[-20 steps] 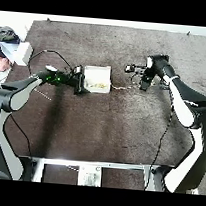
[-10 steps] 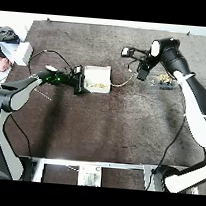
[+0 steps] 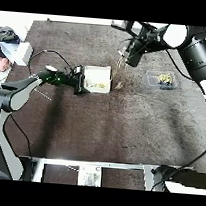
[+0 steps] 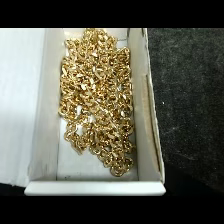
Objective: Fold the box and place the chain.
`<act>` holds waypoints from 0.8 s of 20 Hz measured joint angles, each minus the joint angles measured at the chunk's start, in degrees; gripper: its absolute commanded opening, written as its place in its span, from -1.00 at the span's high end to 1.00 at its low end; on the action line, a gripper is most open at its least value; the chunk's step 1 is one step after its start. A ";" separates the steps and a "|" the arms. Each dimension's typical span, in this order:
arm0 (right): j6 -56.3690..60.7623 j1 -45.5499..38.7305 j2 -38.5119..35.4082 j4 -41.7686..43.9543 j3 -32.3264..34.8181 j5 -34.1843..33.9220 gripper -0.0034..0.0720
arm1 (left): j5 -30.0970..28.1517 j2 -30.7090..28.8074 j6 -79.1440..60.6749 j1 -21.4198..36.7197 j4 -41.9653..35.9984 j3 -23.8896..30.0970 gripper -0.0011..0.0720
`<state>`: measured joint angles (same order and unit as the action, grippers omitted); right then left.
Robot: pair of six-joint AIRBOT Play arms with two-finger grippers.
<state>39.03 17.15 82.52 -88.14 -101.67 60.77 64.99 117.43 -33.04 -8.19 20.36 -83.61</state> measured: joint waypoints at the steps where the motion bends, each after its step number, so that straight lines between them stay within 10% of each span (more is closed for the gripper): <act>1: 0.33 1.18 -0.39 0.44 0.00 -1.92 0.94 | 0.02 0.00 -0.02 0.00 0.00 0.00 0.22; 9: 4.50 7.41 2.54 2.56 0.00 -13.90 0.94 | 0.00 0.00 -0.02 0.00 0.00 0.00 0.22; 16: 9.20 7.72 9.27 2.67 0.17 -8.74 0.94 | 0.02 0.00 -0.02 0.00 0.00 0.00 0.22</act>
<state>48.23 24.86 91.79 -85.47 -101.49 52.03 65.01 117.43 -33.06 -8.19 20.36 -83.61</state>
